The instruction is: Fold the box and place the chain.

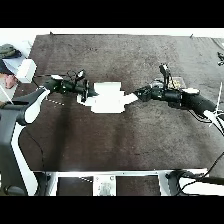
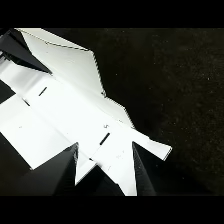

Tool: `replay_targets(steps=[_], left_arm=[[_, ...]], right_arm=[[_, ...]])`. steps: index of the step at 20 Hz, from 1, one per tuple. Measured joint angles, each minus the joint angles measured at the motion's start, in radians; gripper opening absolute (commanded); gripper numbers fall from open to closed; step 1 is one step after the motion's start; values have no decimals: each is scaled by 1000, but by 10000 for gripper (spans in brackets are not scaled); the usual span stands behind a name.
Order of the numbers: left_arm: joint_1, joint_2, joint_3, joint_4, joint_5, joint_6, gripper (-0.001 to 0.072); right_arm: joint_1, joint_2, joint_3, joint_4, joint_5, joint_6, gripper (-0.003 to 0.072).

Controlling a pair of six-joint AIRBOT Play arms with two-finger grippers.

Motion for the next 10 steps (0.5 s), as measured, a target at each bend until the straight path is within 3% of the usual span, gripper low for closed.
replay_targets(steps=[8, 10], left_arm=[[-2, 0, 0, 32, 14, 1, 10], [-2, 0, 0, 35, 15, 1, 10]], right_arm=[[102, 0, 0, -86, 3, -299, 394], [140, 0, 0, -119, -3, -379, 593]])
